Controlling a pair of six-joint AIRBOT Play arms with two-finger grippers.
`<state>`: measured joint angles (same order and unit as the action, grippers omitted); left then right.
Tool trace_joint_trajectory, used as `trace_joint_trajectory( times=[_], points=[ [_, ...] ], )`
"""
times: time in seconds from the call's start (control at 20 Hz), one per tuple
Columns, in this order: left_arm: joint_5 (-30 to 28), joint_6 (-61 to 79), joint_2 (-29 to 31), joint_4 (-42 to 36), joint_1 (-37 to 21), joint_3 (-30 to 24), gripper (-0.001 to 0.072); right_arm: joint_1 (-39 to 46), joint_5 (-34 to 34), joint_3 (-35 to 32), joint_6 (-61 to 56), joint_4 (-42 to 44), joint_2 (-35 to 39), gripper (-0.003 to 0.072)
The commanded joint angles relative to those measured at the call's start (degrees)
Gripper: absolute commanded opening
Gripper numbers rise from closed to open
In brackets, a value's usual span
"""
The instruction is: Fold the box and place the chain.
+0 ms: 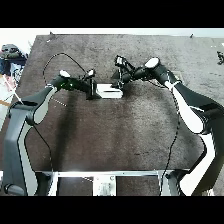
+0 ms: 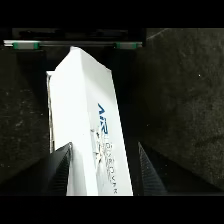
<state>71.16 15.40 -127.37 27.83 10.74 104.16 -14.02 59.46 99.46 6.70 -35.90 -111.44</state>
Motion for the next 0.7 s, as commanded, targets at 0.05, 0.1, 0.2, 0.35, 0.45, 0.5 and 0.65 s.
trace_joint_trajectory(
  times=[0.05,0.1,0.2,0.35,0.45,0.5,0.65],
  points=[
    [0.2,-0.1,0.0,0.0,0.0,0.0,0.0447,-0.1,3.5,0.7,-0.3,-1.9,-0.4,0.0294],
    [0.2,-0.1,0.0,0.0,0.0,0.0,0.0447,-0.1,3.8,0.7,-0.6,-2.5,-0.6,0.0294],
    [0.2,-0.1,0.0,0.0,0.0,0.0,0.0447,-0.1,4.7,0.7,-0.9,-2.5,-0.9,0.0293],
    [0.2,-0.1,0.0,0.0,0.0,0.0,0.0447,-0.1,4.9,0.7,-0.9,-2.6,-0.9,0.0293],
    [0.2,-0.1,0.0,0.0,0.0,0.0,0.0447,-0.1,6.0,0.7,-1.0,-2.6,-1.1,0.0293],
    [0.2,-0.1,0.0,0.0,0.0,0.0,0.0447,-0.1,6.6,0.6,-1.8,-2.8,-1.4,0.0292],
    [0.2,-0.1,0.0,0.0,0.0,0.0,0.0447,-0.1,6.3,0.6,-2.0,-4.0,-2.2,0.0203]
  ],
)
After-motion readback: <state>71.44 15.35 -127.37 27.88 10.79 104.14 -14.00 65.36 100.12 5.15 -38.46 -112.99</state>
